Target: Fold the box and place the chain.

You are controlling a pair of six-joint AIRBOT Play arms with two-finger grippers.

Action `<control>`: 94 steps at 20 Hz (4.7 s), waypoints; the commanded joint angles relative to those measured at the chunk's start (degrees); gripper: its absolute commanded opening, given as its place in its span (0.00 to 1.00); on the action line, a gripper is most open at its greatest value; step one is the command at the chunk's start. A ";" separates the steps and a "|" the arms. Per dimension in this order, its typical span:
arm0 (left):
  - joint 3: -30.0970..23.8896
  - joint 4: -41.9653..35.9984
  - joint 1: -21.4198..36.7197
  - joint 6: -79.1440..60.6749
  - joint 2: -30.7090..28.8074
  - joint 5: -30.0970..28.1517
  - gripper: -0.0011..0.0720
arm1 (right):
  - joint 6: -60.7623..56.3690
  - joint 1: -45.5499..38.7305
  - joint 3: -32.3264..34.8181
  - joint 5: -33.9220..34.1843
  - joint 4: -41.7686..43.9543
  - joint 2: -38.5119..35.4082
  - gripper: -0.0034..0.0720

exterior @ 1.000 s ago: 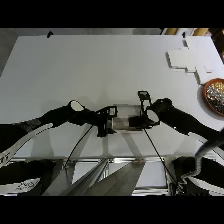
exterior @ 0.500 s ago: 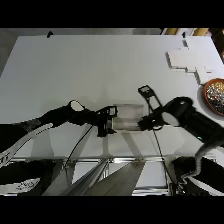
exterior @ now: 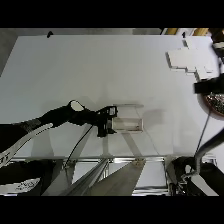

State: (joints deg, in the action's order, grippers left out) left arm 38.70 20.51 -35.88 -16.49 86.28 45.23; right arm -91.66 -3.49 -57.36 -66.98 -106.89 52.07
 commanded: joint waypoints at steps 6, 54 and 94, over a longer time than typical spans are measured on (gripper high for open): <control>0.02 -0.13 0.07 -0.04 -0.04 -0.02 0.30 | 2.27 -22.80 -0.87 17.55 0.20 12.57 0.41; 0.02 -0.15 0.07 -0.02 -0.04 0.00 0.30 | 18.67 -18.34 -0.74 -7.89 35.87 -0.96 0.07; 0.02 -0.15 0.07 -0.02 -0.04 0.00 0.30 | 9.07 17.81 30.18 9.70 34.73 -0.17 0.37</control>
State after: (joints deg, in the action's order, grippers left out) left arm 38.70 20.34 -35.88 -16.49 86.28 45.23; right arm -80.51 12.62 -27.73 -59.18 -71.13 49.36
